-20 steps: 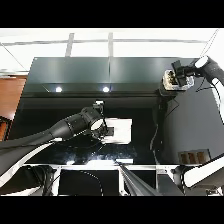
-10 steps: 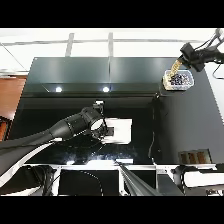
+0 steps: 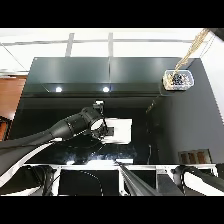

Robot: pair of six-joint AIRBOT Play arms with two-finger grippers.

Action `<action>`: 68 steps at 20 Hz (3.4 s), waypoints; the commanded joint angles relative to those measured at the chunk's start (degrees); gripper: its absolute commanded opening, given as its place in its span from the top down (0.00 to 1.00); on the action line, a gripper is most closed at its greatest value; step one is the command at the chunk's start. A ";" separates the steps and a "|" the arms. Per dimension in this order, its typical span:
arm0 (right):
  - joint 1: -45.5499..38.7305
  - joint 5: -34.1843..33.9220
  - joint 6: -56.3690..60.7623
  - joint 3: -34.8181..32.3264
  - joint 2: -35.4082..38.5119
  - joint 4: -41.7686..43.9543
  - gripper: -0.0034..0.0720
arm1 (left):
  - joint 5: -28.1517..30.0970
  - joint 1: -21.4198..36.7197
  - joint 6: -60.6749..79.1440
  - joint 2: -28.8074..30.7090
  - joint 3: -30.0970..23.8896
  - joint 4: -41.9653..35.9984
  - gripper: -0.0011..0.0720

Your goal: Fold the box and place the chain.

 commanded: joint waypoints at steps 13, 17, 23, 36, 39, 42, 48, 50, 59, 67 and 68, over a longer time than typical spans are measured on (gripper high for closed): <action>3.80 26.14 -12.41 5.33 13.70 13.94 0.95 | 0.00 0.02 0.02 -0.02 0.00 0.02 0.94; 10.64 29.55 -12.28 5.03 16.17 12.96 0.95 | -0.02 0.02 0.02 -0.02 0.00 0.02 0.94; 20.00 38.84 -12.07 3.32 16.26 12.70 0.95 | 0.00 0.02 0.02 -0.02 0.00 0.02 0.94; 32.39 25.59 -19.17 -29.24 16.11 27.91 0.95 | 0.00 0.02 0.02 -0.02 0.00 0.02 0.94; 32.39 22.05 -20.57 -34.21 15.63 29.00 0.95 | 0.00 0.02 0.02 -0.02 0.00 0.00 0.94; 32.39 15.02 -20.48 -41.77 14.69 27.41 0.95 | 0.00 0.02 0.00 -0.02 0.00 0.02 0.94; 34.27 2.89 -20.48 -51.06 8.87 25.83 0.95 | -0.02 0.02 0.02 -0.02 0.00 0.00 0.94; 36.54 1.57 -20.48 -51.06 6.60 25.38 0.94 | 0.00 0.02 0.00 -0.02 0.00 0.02 0.94; 17.99 8.11 -16.31 -51.04 12.66 8.31 0.44 | 0.00 0.02 0.02 -0.02 0.00 0.02 0.94; 11.80 -25.73 15.45 -54.38 3.63 -14.95 0.00 | 0.00 0.02 0.02 -0.02 0.00 0.02 0.94; 11.80 -27.34 20.17 -53.51 0.74 -14.95 0.00 | -0.02 0.02 0.02 -0.02 0.00 0.02 0.94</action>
